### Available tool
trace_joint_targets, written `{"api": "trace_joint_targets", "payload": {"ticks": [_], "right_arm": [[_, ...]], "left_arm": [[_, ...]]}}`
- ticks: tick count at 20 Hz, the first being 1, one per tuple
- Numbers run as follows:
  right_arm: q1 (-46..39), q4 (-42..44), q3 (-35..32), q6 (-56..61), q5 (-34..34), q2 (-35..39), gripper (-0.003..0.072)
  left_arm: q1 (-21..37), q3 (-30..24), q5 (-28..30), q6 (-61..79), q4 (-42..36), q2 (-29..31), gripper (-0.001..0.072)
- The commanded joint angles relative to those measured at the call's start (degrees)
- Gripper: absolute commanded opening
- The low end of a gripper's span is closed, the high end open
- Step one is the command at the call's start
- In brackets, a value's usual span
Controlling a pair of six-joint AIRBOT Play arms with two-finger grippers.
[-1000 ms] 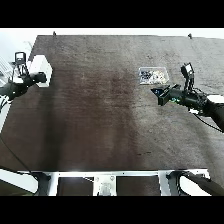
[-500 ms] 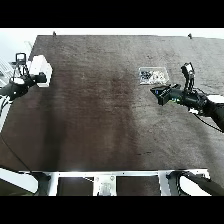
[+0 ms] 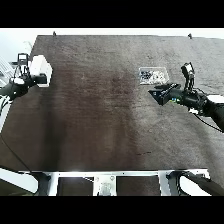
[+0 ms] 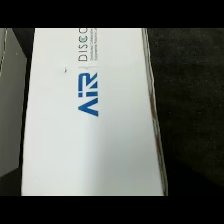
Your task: Fold the box and place the chain.
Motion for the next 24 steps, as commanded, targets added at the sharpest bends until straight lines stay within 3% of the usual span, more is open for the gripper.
{"api": "trace_joint_targets", "payload": {"ticks": [1, 10, 13, 21, 24], "right_arm": [[0.02, 0.02, 0.00, -0.11, -0.42, 0.00, 0.0523], [0.00, -0.09, 0.00, -0.13, -0.35, 0.00, 0.0551], [0.02, -0.09, 0.00, -0.13, -0.35, 0.00, 0.0604], [0.04, -0.02, 0.00, -0.11, -0.35, 0.00, 0.0604], [0.04, -0.02, 0.00, -0.09, -0.33, 0.00, 0.0604]], "left_arm": [[0.02, 0.39, -1.68, 1.20, 0.04, 0.35, 0.0720], [1.51, 0.50, -3.58, 1.09, 0.46, 0.35, 0.0720], [3.85, 0.50, -8.02, 0.98, 0.46, 0.46, 0.0720], [4.94, 0.50, -15.87, 1.01, 0.70, 0.46, 0.0720], [4.94, 0.50, -17.84, -0.96, 5.99, 0.46, 0.0720]]}}
